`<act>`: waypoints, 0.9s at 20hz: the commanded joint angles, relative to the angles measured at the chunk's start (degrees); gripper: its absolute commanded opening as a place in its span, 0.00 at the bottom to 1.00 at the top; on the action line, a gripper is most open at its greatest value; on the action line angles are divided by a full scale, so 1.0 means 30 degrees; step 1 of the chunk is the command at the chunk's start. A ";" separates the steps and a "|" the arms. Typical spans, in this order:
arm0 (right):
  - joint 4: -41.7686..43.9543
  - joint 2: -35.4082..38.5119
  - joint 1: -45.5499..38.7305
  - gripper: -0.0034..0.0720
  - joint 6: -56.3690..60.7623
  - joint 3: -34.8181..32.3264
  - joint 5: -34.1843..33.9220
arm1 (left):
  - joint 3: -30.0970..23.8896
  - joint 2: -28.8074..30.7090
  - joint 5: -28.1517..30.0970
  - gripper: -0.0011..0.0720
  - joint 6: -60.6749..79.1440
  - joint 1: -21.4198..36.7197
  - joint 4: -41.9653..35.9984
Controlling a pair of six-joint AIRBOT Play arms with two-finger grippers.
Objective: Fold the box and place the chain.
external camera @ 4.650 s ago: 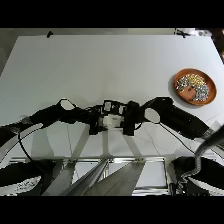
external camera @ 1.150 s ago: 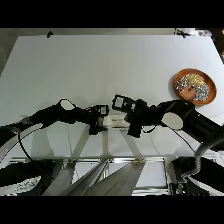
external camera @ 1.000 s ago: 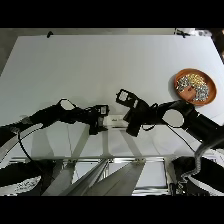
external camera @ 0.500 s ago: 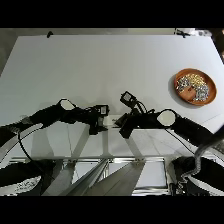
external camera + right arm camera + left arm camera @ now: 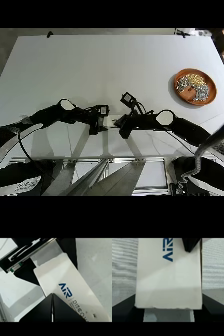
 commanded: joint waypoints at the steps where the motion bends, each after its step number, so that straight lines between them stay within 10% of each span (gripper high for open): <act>1: -0.0117 -0.0029 0.0007 0.05 -0.0051 -0.0707 0.0306 | 0.0000 0.0007 -0.0007 0.47 -0.0007 0.0015 -0.0007; 18: 0.0226 0.1107 0.0000 0.05 -0.1064 -0.0852 -0.1727 | 0.0000 0.0007 0.0000 0.47 -0.0007 0.0015 -0.0007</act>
